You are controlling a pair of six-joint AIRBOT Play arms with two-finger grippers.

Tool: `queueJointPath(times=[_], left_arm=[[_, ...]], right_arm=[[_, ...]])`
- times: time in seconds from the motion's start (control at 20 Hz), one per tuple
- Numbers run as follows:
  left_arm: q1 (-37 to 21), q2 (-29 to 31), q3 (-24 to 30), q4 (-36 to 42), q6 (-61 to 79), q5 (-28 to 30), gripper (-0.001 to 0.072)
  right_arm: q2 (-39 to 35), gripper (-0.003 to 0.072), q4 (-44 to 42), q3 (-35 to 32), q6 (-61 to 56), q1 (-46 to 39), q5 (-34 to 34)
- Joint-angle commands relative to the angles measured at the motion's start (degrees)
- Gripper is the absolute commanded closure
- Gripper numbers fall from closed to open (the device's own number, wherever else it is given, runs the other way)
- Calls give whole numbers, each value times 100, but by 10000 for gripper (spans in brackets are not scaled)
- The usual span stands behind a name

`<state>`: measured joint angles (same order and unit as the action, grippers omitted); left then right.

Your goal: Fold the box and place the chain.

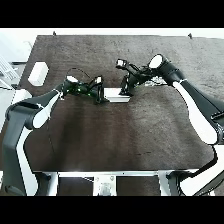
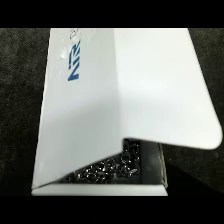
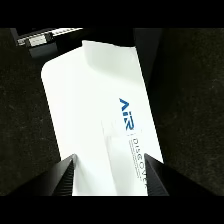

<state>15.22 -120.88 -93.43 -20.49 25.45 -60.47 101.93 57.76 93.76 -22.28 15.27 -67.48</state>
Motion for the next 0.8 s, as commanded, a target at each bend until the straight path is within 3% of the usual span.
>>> queueJointPath(times=[0.0,0.1,0.25,0.3,0.45,0.65,0.75], left_arm=[[4,0,-4,-4,9,-4,419],[4,0,-4,-4,9,-4,420],[4,-2,-4,-4,9,-4,420],[4,0,-4,-4,9,-4,420],[4,0,-4,-4,9,-4,420],[4,-2,-4,-4,9,-4,420],[4,-2,-4,-4,9,-4,420]], right_arm=[[-33,206,-26,0,52,2,92],[-33,293,-33,2,138,4,118],[-33,339,-31,0,199,42,125],[-33,393,-22,0,201,72,129],[-28,393,-20,0,201,72,170],[-2,375,-9,0,199,72,192],[50,191,-9,-17,197,72,190]])
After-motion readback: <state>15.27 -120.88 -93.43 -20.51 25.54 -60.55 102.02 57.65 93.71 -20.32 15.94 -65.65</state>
